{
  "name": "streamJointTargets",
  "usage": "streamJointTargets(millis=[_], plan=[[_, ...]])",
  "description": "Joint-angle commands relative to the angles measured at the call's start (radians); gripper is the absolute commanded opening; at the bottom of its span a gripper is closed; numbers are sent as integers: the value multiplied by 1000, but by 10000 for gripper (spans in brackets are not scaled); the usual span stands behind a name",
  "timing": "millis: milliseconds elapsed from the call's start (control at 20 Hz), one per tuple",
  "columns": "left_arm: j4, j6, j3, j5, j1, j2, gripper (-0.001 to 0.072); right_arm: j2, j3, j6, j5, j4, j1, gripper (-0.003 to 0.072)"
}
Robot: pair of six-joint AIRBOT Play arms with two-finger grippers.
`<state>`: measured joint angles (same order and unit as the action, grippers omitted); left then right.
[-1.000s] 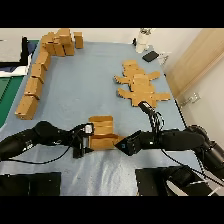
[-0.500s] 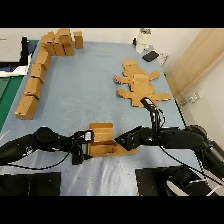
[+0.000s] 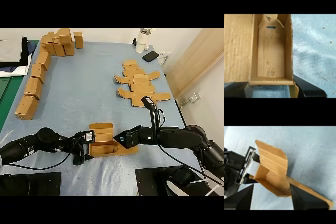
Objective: Fold the box.
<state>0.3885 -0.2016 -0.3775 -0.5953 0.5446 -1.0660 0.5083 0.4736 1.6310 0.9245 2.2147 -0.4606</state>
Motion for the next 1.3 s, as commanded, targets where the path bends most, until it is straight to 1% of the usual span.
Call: streamJointTargets(millis=[0, 150, 200, 250, 350, 450, 500, 650, 750, 850, 950, 1100, 1250], plan=[[0, 0, 0, 0, 0, -1, 523, 50, -1, -143, -3, 34, -2, 706], [1, 0, 0, 0, 0, -2, 523, 139, -1, -159, 0, 45, -9, 700], [1, 0, 1, 0, 0, -2, 523, 169, 0, -160, -1, 58, -9, 606], [1, 0, 1, 0, 0, -2, 523, 193, 2, -160, -3, 73, -9, 528], [1, 0, 0, 1, 3, -6, 523, 218, 2, -157, -33, 101, -11, 482], [8, -1, 0, -2, 5, -6, 523, 222, 2, -148, -63, 125, -31, 6], [8, -1, 0, -2, 5, -6, 523, 222, 2, -145, -81, 134, -48, 5], [8, -1, 0, -2, 5, -6, 523, 231, 8, -126, -216, 148, -127, 4], [8, 0, 0, -2, 4, -6, 523, 291, 45, -90, -248, 147, -158, 4], [8, 0, 0, -2, 4, -6, 523, 391, 106, -23, -243, 145, -163, 4], [8, 0, 0, -2, 4, -6, 523, 497, 157, 26, -206, 132, -163, 4], [8, 0, 0, -2, 4, -6, 523, 625, 170, 101, -167, 126, -163, 4], [8, 0, 0, -2, 4, -6, 523, 684, 170, 188, -137, 123, -163, 4]])
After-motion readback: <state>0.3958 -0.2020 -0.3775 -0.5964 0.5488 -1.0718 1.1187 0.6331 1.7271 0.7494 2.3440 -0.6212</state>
